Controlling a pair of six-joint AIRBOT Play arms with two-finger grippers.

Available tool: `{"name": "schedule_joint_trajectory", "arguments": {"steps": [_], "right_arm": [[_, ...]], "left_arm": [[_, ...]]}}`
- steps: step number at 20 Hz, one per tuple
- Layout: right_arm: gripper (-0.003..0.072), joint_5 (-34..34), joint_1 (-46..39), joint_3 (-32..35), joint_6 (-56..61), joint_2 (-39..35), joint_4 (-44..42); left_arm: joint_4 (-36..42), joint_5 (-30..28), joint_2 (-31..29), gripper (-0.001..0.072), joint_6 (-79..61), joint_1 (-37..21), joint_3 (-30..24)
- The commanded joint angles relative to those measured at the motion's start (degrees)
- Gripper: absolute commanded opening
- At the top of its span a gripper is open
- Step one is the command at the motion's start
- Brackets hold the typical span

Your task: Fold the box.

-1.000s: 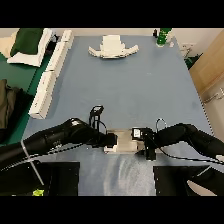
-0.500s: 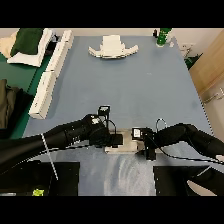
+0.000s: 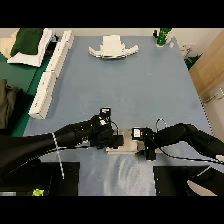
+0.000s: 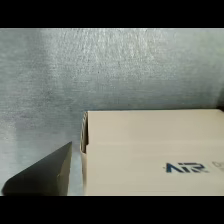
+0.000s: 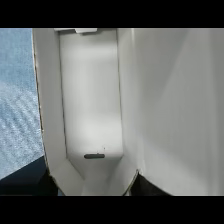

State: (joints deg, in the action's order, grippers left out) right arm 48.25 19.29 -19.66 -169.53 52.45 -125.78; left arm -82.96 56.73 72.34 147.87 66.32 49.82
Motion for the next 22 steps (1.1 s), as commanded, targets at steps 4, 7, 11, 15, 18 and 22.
{"name": "schedule_joint_trajectory", "arguments": {"steps": [4,7,11,15,18,22], "right_arm": [[0.0515,0.0,0.0,0.0,0.0,0.0,0.0],[0.0514,0.0,0.0,0.0,0.0,0.0,0.0],[0.0515,0.0,0.0,0.0,0.0,0.0,0.0],[0.0514,0.0,0.0,0.0,0.0,0.0,0.0],[0.0515,0.0,0.0,0.0,0.0,0.0,0.0],[0.0514,0.0,0.0,0.0,0.0,0.0,0.0]], "left_arm": [[-1.7,0.3,2.8,0.0402,2.2,0.1,0.5],[-2.4,-0.2,3.5,0.0293,2.2,0.1,1.4],[-2.6,-0.2,3.9,0.0015,2.1,0.1,1.5],[-2.6,-0.1,4.0,0.0016,2.8,0.1,1.5],[-2.4,0.0,4.0,0.0016,3.0,0.1,1.6],[-2.1,2.0,4.0,0.0492,1.7,0.0,3.1]]}}
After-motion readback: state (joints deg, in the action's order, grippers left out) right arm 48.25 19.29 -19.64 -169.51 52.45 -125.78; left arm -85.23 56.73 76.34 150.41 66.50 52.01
